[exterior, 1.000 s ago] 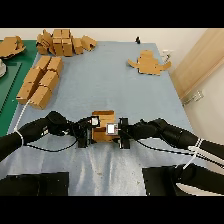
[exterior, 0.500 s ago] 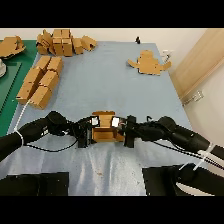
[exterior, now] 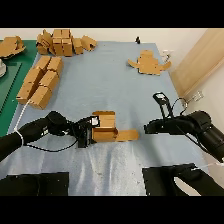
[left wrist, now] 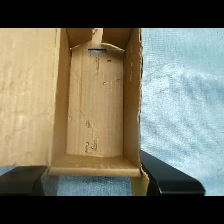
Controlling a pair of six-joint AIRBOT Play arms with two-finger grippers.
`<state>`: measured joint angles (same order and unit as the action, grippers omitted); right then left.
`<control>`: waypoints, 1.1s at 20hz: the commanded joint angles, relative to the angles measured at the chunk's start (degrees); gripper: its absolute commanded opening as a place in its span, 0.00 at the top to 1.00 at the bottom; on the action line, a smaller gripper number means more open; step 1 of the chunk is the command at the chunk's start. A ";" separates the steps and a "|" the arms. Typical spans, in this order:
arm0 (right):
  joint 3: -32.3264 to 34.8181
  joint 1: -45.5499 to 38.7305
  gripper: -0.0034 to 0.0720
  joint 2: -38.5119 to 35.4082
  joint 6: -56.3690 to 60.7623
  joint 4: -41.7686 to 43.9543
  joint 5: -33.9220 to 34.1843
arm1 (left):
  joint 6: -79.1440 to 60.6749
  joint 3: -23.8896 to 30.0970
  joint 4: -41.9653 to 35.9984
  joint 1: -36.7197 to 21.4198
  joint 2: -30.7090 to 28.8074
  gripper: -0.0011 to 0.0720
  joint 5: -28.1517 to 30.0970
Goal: Fold the box.
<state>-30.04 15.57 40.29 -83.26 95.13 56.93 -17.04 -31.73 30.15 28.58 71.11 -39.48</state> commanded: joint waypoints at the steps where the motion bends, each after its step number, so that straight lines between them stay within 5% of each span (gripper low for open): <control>1: 0.59 -8.22 0.96 3.61 1.86 9.03 0.85 | -0.07 0.00 0.02 0.02 0.02 0.51 0.02; 6: 1.16 -9.46 0.96 15.69 -9.53 26.77 -3.02 | -0.09 0.00 0.02 0.02 0.02 0.50 0.02; 9: 1.27 -9.46 0.96 18.75 -9.84 28.00 -4.87 | -0.07 0.00 0.02 0.02 0.02 0.51 0.02; 22: 3.69 -6.36 0.96 19.06 -17.25 41.59 -3.76 | -0.07 0.00 0.02 0.02 0.02 0.51 0.02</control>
